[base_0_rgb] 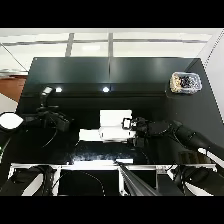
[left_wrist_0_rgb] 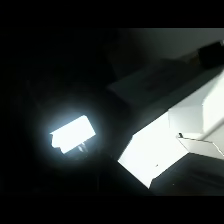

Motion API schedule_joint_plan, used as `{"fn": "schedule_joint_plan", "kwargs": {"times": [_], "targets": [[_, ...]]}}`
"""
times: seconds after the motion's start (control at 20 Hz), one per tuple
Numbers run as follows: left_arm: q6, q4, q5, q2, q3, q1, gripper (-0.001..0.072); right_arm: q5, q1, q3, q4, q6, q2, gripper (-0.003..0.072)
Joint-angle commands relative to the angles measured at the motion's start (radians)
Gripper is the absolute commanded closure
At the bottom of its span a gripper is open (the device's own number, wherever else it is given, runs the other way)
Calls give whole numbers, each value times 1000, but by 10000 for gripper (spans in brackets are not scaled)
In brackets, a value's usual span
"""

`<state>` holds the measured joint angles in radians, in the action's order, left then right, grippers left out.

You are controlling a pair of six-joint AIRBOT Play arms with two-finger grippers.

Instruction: Fold the box and place the chain.

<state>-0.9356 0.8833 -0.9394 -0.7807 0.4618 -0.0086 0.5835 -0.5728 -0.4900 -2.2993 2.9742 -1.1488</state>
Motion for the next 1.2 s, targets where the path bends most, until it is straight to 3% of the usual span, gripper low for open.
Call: {"fn": "schedule_joint_plan", "kwargs": {"times": [0.0,0.3,0.5,0.75,0.8,0.9,0.95,1.15], "targets": [[-239,22,-48,7,-55,103,680,0,-1,0,0,-1,0,146],[-359,15,-87,-79,-142,103,680,0,-1,0,0,-1,0,146],[-340,-78,-90,-195,-149,96,680,-1,-1,0,0,-1,0,146],[-325,-150,-13,-306,-148,-45,664,-1,-1,0,0,-1,0,146],[-324,-163,19,-310,-148,-80,538,-1,-1,0,0,-1,0,146],[-317,-163,65,-308,-136,-137,217,-1,-1,0,0,-1,0,146],[-274,-164,61,-308,-121,-155,138,-1,-1,0,0,-1,0,146],[-248,-188,14,-308,-53,-211,128,-1,-1,0,0,-1,0,146]]}}
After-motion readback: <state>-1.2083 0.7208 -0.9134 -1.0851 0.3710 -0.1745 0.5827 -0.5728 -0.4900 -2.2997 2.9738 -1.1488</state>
